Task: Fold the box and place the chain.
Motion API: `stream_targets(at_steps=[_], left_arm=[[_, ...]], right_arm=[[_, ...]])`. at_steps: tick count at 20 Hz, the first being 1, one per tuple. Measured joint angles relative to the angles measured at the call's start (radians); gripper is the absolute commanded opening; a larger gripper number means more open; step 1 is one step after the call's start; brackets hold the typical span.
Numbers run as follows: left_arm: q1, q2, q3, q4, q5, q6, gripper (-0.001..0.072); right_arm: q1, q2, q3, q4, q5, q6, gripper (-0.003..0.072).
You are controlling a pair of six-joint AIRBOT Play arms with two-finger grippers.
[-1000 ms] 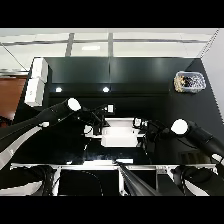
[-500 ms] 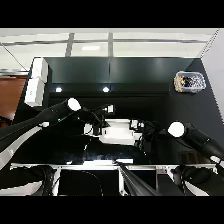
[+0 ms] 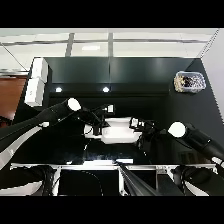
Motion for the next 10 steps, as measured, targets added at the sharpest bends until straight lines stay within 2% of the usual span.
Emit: stream_targets(at_steps=[10], left_arm=[[0.000, 0.000, 0.000, 0.000, 0.000, 0.005, 0.0026]], right_arm=[[0.000, 0.049, 0.005, -0.027, -0.076, -0.055, 0.0641]])
